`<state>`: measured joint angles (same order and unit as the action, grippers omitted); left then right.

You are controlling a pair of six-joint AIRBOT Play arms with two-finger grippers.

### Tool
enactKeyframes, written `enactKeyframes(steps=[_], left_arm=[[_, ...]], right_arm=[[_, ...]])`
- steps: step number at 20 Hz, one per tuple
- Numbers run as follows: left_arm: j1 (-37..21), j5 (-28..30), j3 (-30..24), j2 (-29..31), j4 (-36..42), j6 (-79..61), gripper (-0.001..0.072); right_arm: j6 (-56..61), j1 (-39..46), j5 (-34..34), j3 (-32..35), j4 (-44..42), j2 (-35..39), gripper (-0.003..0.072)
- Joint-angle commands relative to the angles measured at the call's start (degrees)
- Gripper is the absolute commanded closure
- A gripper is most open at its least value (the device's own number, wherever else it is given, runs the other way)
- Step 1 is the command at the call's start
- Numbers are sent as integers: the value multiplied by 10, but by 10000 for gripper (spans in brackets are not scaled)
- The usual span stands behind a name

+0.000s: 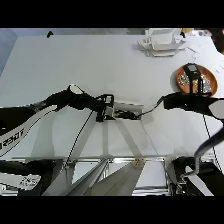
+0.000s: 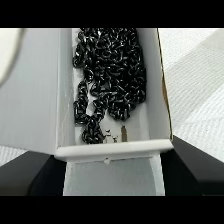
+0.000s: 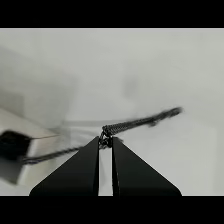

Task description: Fold the box and place the chain.

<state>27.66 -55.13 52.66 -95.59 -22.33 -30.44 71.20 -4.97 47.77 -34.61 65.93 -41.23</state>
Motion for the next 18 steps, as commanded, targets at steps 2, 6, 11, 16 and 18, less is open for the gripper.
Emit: enactKeyframes(steps=[2,6,11,16,18], left_arm=[[-1,0,0,0,0,0,629],[-1,0,0,0,0,0,629],[0,0,0,0,0,0,629],[-1,0,0,0,0,0,629],[0,0,0,0,0,0,629]], right_arm=[[-12,-42,38,4,-96,79,670],[-43,-122,12,4,-146,83,670],[-104,-193,-96,4,-223,81,671],[-160,-207,-118,4,-283,64,672],[-180,-207,-130,4,-296,45,672]])
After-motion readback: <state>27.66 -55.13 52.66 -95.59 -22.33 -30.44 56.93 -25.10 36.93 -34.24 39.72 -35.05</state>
